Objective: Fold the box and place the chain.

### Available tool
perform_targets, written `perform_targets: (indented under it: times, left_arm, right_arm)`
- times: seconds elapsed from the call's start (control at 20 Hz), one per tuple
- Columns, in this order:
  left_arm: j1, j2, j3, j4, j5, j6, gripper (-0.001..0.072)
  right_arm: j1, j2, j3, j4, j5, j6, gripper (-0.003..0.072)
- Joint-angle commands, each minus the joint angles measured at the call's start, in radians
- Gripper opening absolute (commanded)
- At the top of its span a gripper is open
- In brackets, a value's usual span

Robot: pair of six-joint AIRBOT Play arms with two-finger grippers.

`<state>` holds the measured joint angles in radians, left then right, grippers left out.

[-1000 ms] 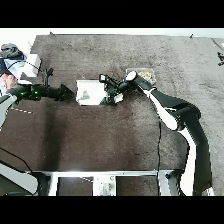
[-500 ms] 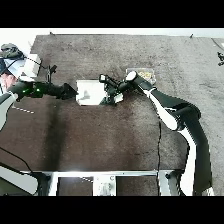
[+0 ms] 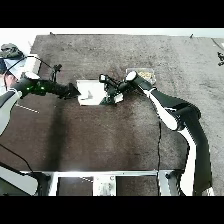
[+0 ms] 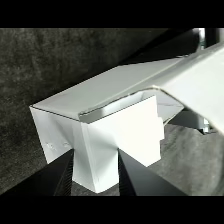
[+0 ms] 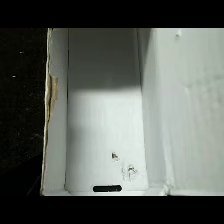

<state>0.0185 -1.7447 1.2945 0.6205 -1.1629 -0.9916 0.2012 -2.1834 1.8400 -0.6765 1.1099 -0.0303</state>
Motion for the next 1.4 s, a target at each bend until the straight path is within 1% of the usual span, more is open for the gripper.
perform_targets:
  times: [0.0,0.15,0.45,0.65,0.8,0.9,1.1,1.25,1.35]
  left_arm:
    - [-0.032,0.0,0.047,0.145,-0.001,-0.122,0.0311]
    - [-0.075,0.0,0.08,0.242,0.004,-0.211,0.0311]
    - [-0.143,0.0,0.1,0.338,0.049,-0.351,0.031]
    - [-0.2,0.0,0.132,0.502,0.054,-0.512,0.031]
    - [-0.232,0.0,0.161,0.556,0.05,-0.583,0.0309]
    - [-0.261,0.0,0.175,0.623,0.048,-0.671,0.0308]
    - [-0.329,-0.009,0.219,0.823,0.024,-0.876,0.0307]
    - [-0.375,-0.076,0.304,0.903,-0.074,-0.961,0.0307]
    - [-0.403,-0.109,0.352,0.98,-0.117,-0.991,0.0307]
  right_arm:
    - [-0.001,-0.001,0.0,0.0,0.0,0.0,0.0426]
    - [-0.001,-0.001,0.0,0.0,0.0,0.0,0.0426]
    - [-0.001,-0.001,0.0,0.0,0.0,0.0,0.0427]
    - [-0.001,0.0,0.0,0.0,0.0,0.0,0.0427]
    - [-0.001,-0.001,0.0,0.0,0.0,0.0,0.0426]
    - [-0.001,0.0,0.0,0.0,0.0,0.0,0.0426]
    - [-0.001,-0.001,0.0,0.0,0.0,0.0,0.0426]
    - [-0.001,-0.001,0.0,0.0,0.0,0.0,0.0426]
    - [-0.001,-0.001,0.0,0.0,0.0,0.0,0.0427]
